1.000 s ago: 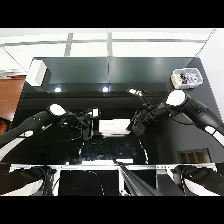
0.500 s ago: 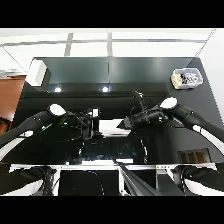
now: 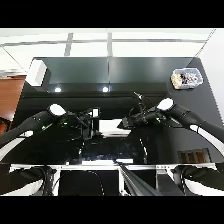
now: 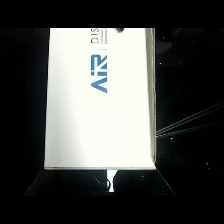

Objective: Fold the box and place the chain.

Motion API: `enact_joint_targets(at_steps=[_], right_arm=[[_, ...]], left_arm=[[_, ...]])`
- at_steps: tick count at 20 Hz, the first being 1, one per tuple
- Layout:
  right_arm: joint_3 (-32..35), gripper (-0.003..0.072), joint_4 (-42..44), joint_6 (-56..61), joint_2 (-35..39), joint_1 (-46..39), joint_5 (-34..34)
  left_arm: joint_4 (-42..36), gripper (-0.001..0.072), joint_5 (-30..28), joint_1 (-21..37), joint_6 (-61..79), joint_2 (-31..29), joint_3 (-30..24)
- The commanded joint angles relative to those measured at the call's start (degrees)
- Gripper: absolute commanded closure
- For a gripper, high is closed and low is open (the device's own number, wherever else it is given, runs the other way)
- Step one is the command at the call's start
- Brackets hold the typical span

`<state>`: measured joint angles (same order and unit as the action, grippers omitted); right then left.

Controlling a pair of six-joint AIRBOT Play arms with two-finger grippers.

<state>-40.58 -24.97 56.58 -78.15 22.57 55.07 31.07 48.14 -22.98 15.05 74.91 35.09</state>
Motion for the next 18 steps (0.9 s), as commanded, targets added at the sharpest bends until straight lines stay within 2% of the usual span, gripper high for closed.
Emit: enact_joint_targets(at_steps=[1, 3, 5, 7, 9, 10, 11, 12, 16, 18], right_arm=[[-0.02, 0.0671, -1.84, 0.20, -0.09, 0.07, -1.09], [-0.37, 0.0671, -1.62, -0.33, 0.79, -0.35, 0.59], [-2.21, 0.0672, -2.34, -0.96, 3.45, -2.80, 5.66], [-4.00, 0.0672, -3.67, -0.79, 8.04, -7.56, 9.97], [-4.31, 0.0672, -3.69, -0.04, 13.68, -13.44, 11.28], [-4.33, 0.0671, -4.09, 0.48, 16.70, -16.90, 11.91], [-4.31, 0.0672, -5.01, 1.18, 19.47, -20.39, 12.98], [-4.31, 0.0671, -6.43, 2.01, 21.79, -23.76, 14.34], [-4.31, 0.0671, -12.70, 4.11, 27.52, -35.93, 22.03], [-4.28, 0.0671, -13.31, 4.11, 27.78, -39.08, 23.71]], left_arm=[[-0.04, 0.0360, 0.07, 0.02, -0.07, -0.02, 0.04], [-0.11, 0.0360, 0.04, 0.02, -0.24, -0.02, 0.04], [-0.48, 0.0360, -1.09, 0.13, -1.92, -0.07, 0.04], [-0.48, 0.0360, -4.98, 0.13, -5.90, -0.31, 0.04], [-0.44, 0.0356, -5.60, 0.13, -6.12, -0.37, 0.04], [-0.44, 0.0307, -5.42, 0.11, -6.12, -0.48, 0.07], [-0.17, 0.0126, -5.46, 0.13, -6.12, -0.96, 0.07], [0.02, -0.0007, -5.73, 0.17, -6.23, -1.75, 0.07], [3.87, -0.0007, -5.29, 0.72, -6.34, -8.61, 1.07], [2.43, -0.0003, -3.30, 0.61, -6.34, -11.39, 2.27]])
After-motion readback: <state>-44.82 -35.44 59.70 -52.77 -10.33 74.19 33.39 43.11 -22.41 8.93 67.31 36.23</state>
